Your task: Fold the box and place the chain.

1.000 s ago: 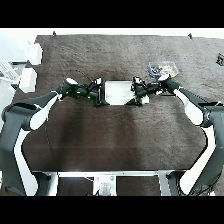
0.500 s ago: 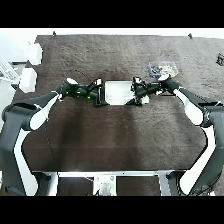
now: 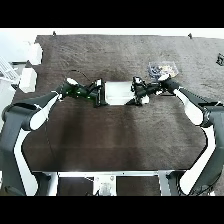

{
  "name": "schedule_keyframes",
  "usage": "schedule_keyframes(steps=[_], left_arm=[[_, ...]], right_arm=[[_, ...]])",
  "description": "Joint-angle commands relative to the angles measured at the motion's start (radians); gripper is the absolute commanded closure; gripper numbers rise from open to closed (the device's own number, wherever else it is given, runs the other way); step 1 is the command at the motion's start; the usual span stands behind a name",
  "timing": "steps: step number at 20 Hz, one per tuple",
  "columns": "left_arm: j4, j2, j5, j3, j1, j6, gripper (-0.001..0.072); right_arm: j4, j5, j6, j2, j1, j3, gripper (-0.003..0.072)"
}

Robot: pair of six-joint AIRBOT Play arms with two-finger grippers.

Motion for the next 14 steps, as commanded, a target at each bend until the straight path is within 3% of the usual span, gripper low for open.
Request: schedule_keyframes(steps=[1,14], left_arm=[[-0.011,0.0,0.005,0.0,0.001,0.0,0.0184],[-0.018,0.0,0.005,0.0,0.001,0.0,0.0182]], right_arm=[[0.0,0.0,0.0,0.0,0.0,0.0,0.0147],[0.0,0.0,0.0,0.0,0.0,0.0,0.0147]])
